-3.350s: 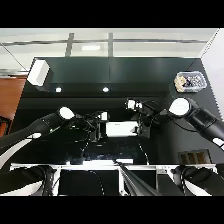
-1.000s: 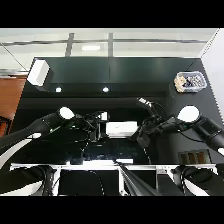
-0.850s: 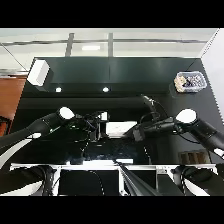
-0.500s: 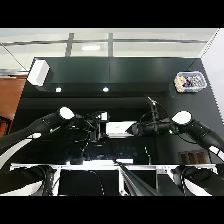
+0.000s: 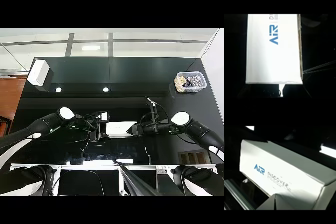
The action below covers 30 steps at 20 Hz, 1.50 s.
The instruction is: Fold the box and place the chain.
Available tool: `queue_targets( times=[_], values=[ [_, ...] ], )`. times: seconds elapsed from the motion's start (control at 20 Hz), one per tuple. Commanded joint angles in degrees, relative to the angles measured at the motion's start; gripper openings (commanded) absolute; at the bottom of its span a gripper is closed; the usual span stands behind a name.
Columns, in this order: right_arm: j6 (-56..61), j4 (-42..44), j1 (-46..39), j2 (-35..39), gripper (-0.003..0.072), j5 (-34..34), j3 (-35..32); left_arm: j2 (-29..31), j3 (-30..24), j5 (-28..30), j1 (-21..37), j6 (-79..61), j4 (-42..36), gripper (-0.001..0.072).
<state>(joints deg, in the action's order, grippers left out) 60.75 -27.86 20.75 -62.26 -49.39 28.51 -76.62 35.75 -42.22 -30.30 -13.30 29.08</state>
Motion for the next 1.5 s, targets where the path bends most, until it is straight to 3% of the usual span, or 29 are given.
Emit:
queue_targets(
  times=[0.0,0.1,0.2,0.4,0.45,0.5,0.55,0.6,0.8,0.95,1.1,1.45],
  values=[
    [-0.35,-1.29,-0.79,1.14,0.0012,-4.74,2.14,-0.04,-0.02,0.00,-0.02,0.00,0.00,0.0279],
    [-0.02,-6.14,-2.95,3.80,0.0012,-12.63,6.71,-0.04,-0.02,0.00,-0.02,0.00,0.00,0.0279],
    [4.74,-17.53,-6.03,8.33,0.0012,-19.47,11.67,-0.04,-0.02,0.00,0.00,0.02,0.00,0.0279],
    [18.12,-44.46,-11.21,19.41,0.0011,-21.90,13.42,-0.02,0.00,0.04,0.00,0.00,0.00,0.0280],
    [20.48,-49.03,-12.22,20.94,0.0012,-23.04,13.42,0.09,0.00,0.02,0.00,-0.02,0.02,0.0313],
    [21.38,-51.23,-12.98,21.75,0.0012,-24.15,13.42,0.48,0.00,0.02,0.00,0.00,0.20,0.0447],
    [21.35,-51.91,-13.64,22.18,0.0012,-25.14,13.42,1.27,0.00,0.04,0.00,0.00,0.35,0.0650],
    [21.38,-51.82,-14.10,22.23,0.0012,-25.42,13.42,2.19,0.00,-0.04,0.00,0.07,0.39,0.0720],
    [21.38,-51.71,-14.10,22.23,0.0012,-25.07,13.42,9.90,0.85,-4.85,0.09,7.61,8.52,0.0720],
    [21.38,-51.43,-14.10,22.23,0.0012,-22.45,13.42,12.15,2.19,-5.75,-0.66,12.33,9.22,0.0720],
    [21.35,-50.40,-14.10,22.23,0.0012,-20.63,13.31,9.11,7.15,-2.89,-3.72,23.54,9.25,0.0720],
    [21.35,-50.12,-14.10,22.23,0.0012,-20.39,11.52,-3.98,17.42,-6.84,-8.22,26.01,7.65,0.0719]
  ],
)
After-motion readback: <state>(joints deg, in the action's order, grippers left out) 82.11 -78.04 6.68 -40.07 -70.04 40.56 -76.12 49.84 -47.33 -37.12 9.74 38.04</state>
